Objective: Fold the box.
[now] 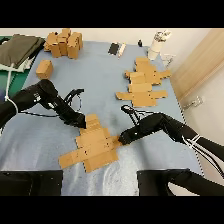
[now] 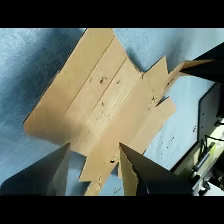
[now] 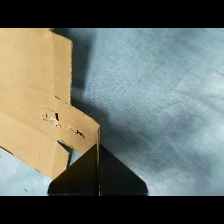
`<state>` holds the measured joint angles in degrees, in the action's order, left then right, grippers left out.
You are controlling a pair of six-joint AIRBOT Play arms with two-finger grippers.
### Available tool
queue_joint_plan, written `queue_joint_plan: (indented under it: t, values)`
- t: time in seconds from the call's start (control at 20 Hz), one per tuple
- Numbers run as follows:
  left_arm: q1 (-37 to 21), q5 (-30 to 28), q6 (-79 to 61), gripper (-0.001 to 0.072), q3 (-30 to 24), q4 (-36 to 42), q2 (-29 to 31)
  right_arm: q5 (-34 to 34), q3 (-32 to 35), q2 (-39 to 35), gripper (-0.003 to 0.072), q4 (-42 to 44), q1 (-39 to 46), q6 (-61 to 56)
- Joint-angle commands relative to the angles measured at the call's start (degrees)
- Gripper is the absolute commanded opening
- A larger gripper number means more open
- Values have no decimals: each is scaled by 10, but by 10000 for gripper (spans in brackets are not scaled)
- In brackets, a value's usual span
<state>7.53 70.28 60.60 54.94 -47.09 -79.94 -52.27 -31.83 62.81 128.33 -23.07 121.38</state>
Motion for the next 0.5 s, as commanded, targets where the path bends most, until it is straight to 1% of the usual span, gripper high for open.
queue_joint_plan:
  t: [0.0, 0.15, 0.3, 0.35, 0.45]
  values:
    - [-7, 14, -10, 494, -2, 21, -29, 6, 0, -10, 2, 0, -6, -5]
    - [-36, 50, -10, 494, -1, 18, -24, 9, 0, -23, 2, -11, -6, -15]
    - [-90, 86, -8, 494, -1, 16, -15, 9, 0, -25, 1, -24, -6, -25]
    - [-103, 90, -7, 494, -2, 17, -15, 9, 0, -25, 2, -23, -6, -25]
    - [-110, 76, -13, 494, -9, 23, -16, 9, 0, -25, 1, -23, -6, -27]
